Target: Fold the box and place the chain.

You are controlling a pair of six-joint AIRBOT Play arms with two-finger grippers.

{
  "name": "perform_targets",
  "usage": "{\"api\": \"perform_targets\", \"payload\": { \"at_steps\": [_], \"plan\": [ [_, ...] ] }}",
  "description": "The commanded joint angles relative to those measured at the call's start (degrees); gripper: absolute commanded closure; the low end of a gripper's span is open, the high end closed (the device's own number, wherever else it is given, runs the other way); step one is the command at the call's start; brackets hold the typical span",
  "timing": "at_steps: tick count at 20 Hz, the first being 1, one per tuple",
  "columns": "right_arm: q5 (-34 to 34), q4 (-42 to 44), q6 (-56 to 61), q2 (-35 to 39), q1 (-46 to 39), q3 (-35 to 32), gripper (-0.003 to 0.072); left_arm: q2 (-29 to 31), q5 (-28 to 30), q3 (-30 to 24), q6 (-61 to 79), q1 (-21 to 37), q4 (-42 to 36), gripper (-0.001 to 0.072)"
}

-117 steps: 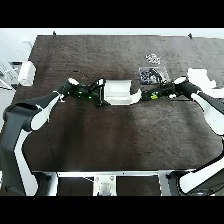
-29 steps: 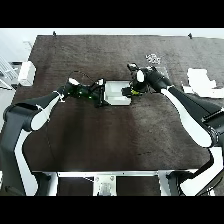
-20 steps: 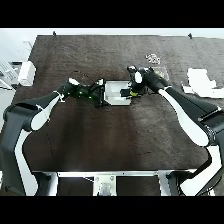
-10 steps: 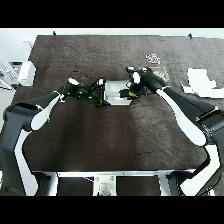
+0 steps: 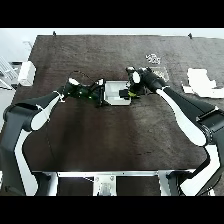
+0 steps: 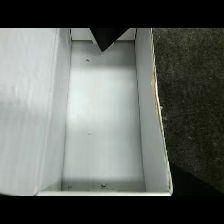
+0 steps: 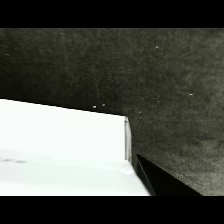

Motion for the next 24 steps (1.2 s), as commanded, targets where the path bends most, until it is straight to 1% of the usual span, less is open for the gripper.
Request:
{"api": "perform_targets", "payload": {
  "at_steps": [1, 5, 6, 7, 10, 12, 14, 17, 18, 19, 20, 21, 24],
  "plan": [
    [-0.09, 0.0, 0.0, 0.55, 0.0, 0.96, 0.0291, 0.0, 0.0, 0.0, -0.09, 0.02, -0.04, 0.0421],
    [1.7, 0.0, -1.84, 4.11, 0.0, 1.11, 0.029, 0.0, 0.0, 0.0, -0.09, 0.02, -0.04, 0.0421],
    [2.05, 0.02, -2.6, 5.33, 0.0, 1.11, 0.0283, 0.0, 0.0, 0.0, -0.09, 0.02, -0.07, 0.0421],
    [2.08, 0.0, -3.78, 6.82, 0.0, 1.11, 0.0237, 0.0, 0.0, 0.0, -0.09, 0.02, -0.04, 0.042],
    [2.01, -0.2, -8.52, 11.74, -0.57, 1.11, 0.0238, 0.0, 0.02, 0.0, -0.09, 0.02, -0.04, 0.0421],
    [1.2, -0.87, -10.73, 14.56, -2.45, 1.11, 0.0241, 0.0, 0.02, 0.0, -0.09, 0.02, -0.04, 0.0421],
    [-2.01, -1.05, -12.79, 15.76, -5.75, 1.11, 0.0242, 0.0, 0.02, 0.0, -0.09, 0.02, -0.04, 0.0421],
    [-10.99, -0.02, -14.71, 13.94, -12.5, 1.09, 0.0254, 0.0, 0.02, 0.0, -0.09, 0.02, -0.04, 0.0421],
    [-13.81, 2.6, -16.52, 12.28, -14.91, 1.09, 0.0259, 0.0, 0.02, 0.0, -0.07, 0.02, -0.04, 0.0421],
    [-15.19, 6.36, -19.43, 10.34, -16.98, 1.14, 0.0265, 0.0, 0.02, 0.0, -0.07, 0.02, -0.07, 0.0421],
    [-15.1, 10.27, -23.02, 8.11, -18.73, 1.46, 0.0265, 0.0, 0.02, 0.0, -0.07, 0.02, -0.04, 0.0421],
    [-15.21, 12.26, -25.24, 5.92, -19.89, 2.05, 0.027, 0.0, 0.02, 0.0, -0.09, 0.02, -0.04, 0.0421],
    [-15.23, 13.25, -27.26, -0.15, -21.49, 5.35, 0.0273, 0.0, 0.04, 0.0, -0.07, 0.02, -0.04, 0.0421]
  ]
}}
